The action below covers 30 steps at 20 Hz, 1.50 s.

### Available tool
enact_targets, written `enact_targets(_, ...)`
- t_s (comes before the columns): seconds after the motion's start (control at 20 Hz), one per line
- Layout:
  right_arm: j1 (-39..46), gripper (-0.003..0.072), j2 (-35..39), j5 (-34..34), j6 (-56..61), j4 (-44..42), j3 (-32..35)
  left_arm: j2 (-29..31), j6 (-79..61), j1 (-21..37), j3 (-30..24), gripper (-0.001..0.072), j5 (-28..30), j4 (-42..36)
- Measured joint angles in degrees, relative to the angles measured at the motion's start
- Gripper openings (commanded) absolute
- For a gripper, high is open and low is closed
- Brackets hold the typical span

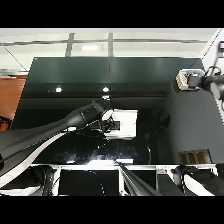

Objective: Fold the box and place the chain.

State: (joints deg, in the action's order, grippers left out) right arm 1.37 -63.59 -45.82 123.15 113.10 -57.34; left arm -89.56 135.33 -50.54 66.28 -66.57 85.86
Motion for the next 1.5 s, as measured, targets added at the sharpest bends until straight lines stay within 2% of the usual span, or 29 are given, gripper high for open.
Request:
enact_targets(0.1, 7.1, 0.072, -7.1, 3.5, -3.8, -12.4, -5.1, 0.0, 0.0, 0.0, 0.0, 0.003, 0.0, 0.0)
enact_targets(0.15, 9.9, 0.072, -11.4, 3.0, -5.9, -18.4, -9.3, 0.0, 0.0, 0.0, 0.0, 0.003, 0.0, 0.0)
enact_targets(0.3, 14.5, 0.0719, -24.3, -5.1, -9.6, -29.3, -24.5, 0.0, 0.0, 0.0, 0.0, 0.003, 0.0, 0.0)
enact_targets(0.35, 15.2, 0.0603, -28.5, -8.8, -10.3, -31.5, -29.7, 0.0, 0.0, 0.0, 0.0, 0.003, 0.0, 0.0)
enact_targets(0.4, 15.7, 0.0538, -31.9, -11.8, -10.7, -33.3, -33.9, 0.0, 0.0, 0.0, 0.0, 0.003, -0.1, 0.0)
enact_targets(0.5, 16.4, 0.0538, -37.5, -16.6, -10.4, -35.9, -40.4, 0.0, 0.0, 0.0, 0.0, 0.003, -0.1, 0.0)
enact_targets(0.7, 16.9, 0.0538, -43.5, -21.3, -8.6, -38.4, -45.9, 0.0, 0.0, 0.0, 0.0, 0.003, -0.5, 0.0)
enact_targets(1.15, 16.6, 0.0538, -48.8, -23.3, -7.8, -41.6, -47.9, 0.0, 0.0, 0.0, 0.0, 0.003, -1.6, 0.0)
enact_targets(1.2, 16.6, 0.0508, -49.2, -23.3, -7.8, -41.8, -47.9, 0.0, 0.0, 0.0, 0.0, 0.003, -1.6, 0.0)
enact_targets(1.25, 16.4, 0.0408, -49.6, -23.5, -7.8, -41.9, -47.9, 0.0, 0.0, 0.0, 0.0, 0.003, -1.6, 0.0)
enact_targets(1.3, 16.3, 0.0397, -50.1, -23.7, -7.6, -42.1, -47.9, 0.0, 0.0, 0.0, 0.0, 0.003, -1.6, 0.0)
enact_targets(1.35, 16.2, 0.0226, -50.2, -23.8, -7.7, -42.3, -47.9, 0.0, 0.0, 0.0, 0.0, 0.003, -1.6, 0.0)
enact_targets(1.4, 16.2, 0.0139, -50.4, -23.5, -7.8, -42.5, -47.9, 0.0, 0.0, 0.0, 0.0, 0.003, -1.6, 0.0)
enact_targets(1.45, 16.2, 0.0014, -50.5, -23.3, -8.1, -42.8, -47.9, 0.0, 0.0, 0.0, 0.0, 0.003, -1.6, 0.0)
enact_targets(1.5, 16.2, 0.0015, -50.6, -23.3, -9.0, -43.2, -48.0, 0.0, 0.0, 0.0, 0.0, 0.003, -1.6, 0.0)
